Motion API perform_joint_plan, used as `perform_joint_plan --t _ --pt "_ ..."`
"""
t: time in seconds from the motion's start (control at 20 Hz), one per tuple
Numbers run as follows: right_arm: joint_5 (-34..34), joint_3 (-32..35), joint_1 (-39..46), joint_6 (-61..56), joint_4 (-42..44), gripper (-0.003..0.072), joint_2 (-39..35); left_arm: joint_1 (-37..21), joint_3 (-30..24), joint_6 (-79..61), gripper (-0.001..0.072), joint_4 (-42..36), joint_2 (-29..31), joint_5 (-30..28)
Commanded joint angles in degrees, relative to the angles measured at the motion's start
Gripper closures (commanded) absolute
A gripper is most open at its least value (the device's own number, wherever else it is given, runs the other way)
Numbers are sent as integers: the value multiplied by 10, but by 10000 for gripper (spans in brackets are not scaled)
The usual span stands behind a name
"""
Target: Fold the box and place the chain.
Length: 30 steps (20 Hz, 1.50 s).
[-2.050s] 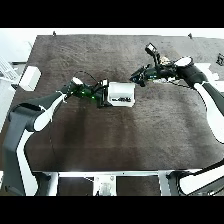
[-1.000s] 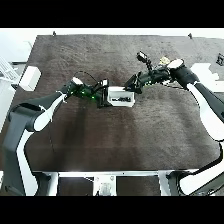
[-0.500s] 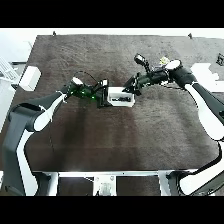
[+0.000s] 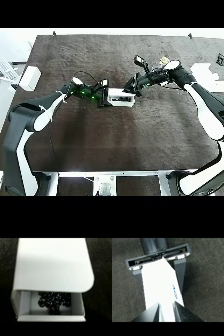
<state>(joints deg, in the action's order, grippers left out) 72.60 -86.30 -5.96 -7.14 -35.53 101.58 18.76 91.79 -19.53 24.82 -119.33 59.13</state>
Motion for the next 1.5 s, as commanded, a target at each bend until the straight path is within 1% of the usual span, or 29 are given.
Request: perform_joint_plan --t 0.0,0.1,0.2,0.25,0.3,0.35,0.65,0.75,0.8,0.85,0.9,1.0,1.05,1.3,1.45 --pt "-1 -1 0 3 0 488 0 0 0 0 184 0 0 0" --pt "-1 -1 0 3 0 515 0 0 0 0 184 0 0 0" --pt "-1 -1 0 3 0 515 0 0 0 0 184 0 0 0" --pt "-1 -1 0 3 -1 505 0 0 0 0 184 0 0 0" --pt "-1 -1 0 3 -1 468 0 0 0 0 184 0 0 0" --pt "-1 -1 0 4 -1 461 1 0 0 0 184 0 0 0" --pt "3 -1 -2 14 -2 461 1 0 0 0 184 0 0 0" --pt "4 -1 -9 14 -21 459 1 0 0 0 184 0 0 0" --pt "4 -1 -12 14 -32 437 1 0 0 0 184 0 0 0" --pt "4 -1 -14 15 -37 432 1 0 0 0 184 0 0 0" --pt "4 -1 -16 19 -37 378 1 0 0 0 184 0 0 0" --pt "2 -1 -18 27 -37 311 0 0 0 0 184 0 0 0" --pt "-2 -1 -18 27 -37 300 0 0 0 0 184 0 0 0" --pt "-17 -1 -18 33 -37 301 0 0 0 0 184 0 0 0" --pt "-42 -1 -18 34 -37 301 0 0 0 0 184 0 0 0"
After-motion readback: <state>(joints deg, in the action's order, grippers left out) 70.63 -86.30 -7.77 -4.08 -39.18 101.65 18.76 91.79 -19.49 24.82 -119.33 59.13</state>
